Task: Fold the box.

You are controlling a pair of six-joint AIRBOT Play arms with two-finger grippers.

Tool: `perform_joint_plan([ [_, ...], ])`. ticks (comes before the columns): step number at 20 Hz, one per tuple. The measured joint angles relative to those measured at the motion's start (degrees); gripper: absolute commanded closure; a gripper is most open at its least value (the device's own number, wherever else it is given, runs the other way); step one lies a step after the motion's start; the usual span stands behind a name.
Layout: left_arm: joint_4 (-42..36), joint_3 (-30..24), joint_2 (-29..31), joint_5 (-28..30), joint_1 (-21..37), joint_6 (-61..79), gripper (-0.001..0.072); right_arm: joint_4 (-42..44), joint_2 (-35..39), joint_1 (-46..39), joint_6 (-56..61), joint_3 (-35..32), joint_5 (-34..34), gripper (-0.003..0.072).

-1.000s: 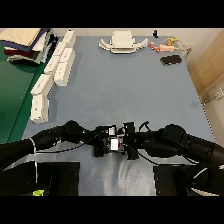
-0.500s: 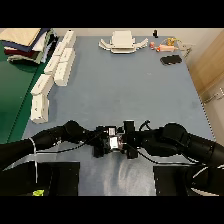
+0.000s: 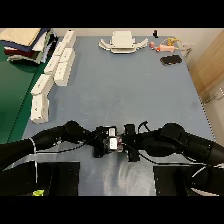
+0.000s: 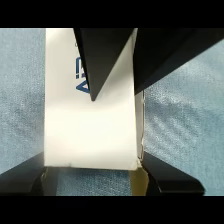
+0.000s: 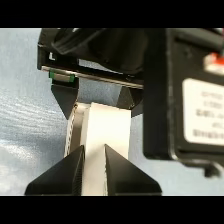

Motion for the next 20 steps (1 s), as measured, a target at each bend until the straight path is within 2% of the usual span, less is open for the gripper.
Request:
perform_joint_plan([
  [2, 0.0, 0.0, 0.0, 0.0, 0.0, 0.2, 0.0222, 1.2, 0.0, 0.0, 0.0, 0.0, -0.8, 0.052],
  [4, 0.0, 0.0, 0.0, 0.0, 0.0, 0.1, 0.0223, 2.1, -0.1, 0.0, 0.0, 0.0, -1.9, 0.0259],
  [10, -0.1, 0.0, 0.0, 0.1, 0.0, -0.1, 0.0222, 3.0, 0.9, 0.0, 1.0, 0.1, -3.4, 0.0262],
  [11, -0.1, 0.0, 0.0, 0.1, 0.0, -0.1, 0.0223, 3.0, 1.4, -0.1, 1.7, 0.1, -3.4, 0.0278],
  [12, -0.1, 0.0, 0.0, 0.1, 0.0, -0.1, 0.0223, 3.0, 2.1, -0.2, 2.9, 0.1, -3.4, 0.0388],
  [13, -0.1, 0.0, 0.0, 0.2, 0.0, -0.1, 0.0223, 2.9, 3.0, -0.2, 4.7, 0.1, -3.4, 0.0534],
  [14, -0.1, 0.0, 0.0, 0.2, 0.0, -0.1, 0.0222, 2.8, 4.0, -0.2, 6.8, 0.1, -3.4, 0.0635],
  [15, -0.1, 0.0, 0.0, 0.2, 0.0, -0.1, 0.0222, 2.8, 5.1, -0.2, 9.3, 0.1, -3.5, 0.0682],
  [18, -0.1, 0.0, 0.0, 0.2, 0.0, -0.1, 0.0223, 2.4, 7.7, -0.2, 17.1, -0.2, -3.4, 0.0683],
  [20, -0.1, 0.0, 0.0, 0.2, 0.0, -0.1, 0.0222, 2.2, 9.3, -0.2, 23.2, -2.0, -1.1, 0.0684],
])
